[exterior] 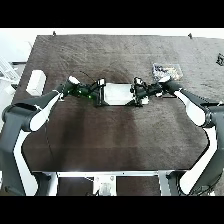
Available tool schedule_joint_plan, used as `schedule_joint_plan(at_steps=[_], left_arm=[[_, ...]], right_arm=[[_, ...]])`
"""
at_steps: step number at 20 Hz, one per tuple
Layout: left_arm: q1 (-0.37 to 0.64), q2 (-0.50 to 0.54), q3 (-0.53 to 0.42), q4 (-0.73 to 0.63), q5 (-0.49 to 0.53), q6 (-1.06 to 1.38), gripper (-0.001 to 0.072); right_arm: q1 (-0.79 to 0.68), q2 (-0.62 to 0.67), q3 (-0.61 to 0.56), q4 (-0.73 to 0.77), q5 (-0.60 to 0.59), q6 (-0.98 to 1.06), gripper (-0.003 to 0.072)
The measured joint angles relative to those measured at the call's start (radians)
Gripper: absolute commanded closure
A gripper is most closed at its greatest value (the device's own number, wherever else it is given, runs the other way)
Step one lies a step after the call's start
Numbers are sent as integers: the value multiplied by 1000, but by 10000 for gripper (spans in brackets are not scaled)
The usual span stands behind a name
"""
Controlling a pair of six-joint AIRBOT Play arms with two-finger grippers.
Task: Fold the box and place the chain.
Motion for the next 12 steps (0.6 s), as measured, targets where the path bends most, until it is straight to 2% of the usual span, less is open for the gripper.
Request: schedule_joint_plan(at_steps=[1,12], left_arm=[[0,0,0,0,2,4,349],[0,0,0,0,5,31,351]], right_arm=[[0,0,0,0,0,-1,95],[0,0,0,0,1,-1,95]])
